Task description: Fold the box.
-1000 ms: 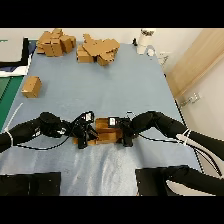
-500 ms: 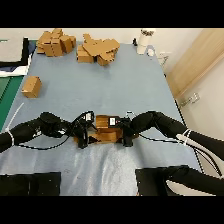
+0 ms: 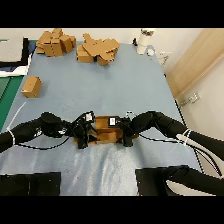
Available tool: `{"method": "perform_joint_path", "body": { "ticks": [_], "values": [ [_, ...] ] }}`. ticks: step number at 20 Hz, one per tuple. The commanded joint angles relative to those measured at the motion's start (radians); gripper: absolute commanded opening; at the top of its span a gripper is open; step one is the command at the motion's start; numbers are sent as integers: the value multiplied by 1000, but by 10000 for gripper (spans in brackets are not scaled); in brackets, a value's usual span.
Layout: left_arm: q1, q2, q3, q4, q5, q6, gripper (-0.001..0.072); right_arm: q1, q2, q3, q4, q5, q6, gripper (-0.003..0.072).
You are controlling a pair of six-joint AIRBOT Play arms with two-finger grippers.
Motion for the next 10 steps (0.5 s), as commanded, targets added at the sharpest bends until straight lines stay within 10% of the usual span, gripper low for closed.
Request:
{"method": "perform_joint_path", "body": {
  "ticks": [1, 10],
  "values": [
    [1, 26, 1, 84, 0, -89, 17, 0, 1, 0, 0, 0, 0, 599],
    [17, 289, 1, 553, 53, -871, 10, 0, 1, 0, 0, 0, 0, 600]
  ]
}}
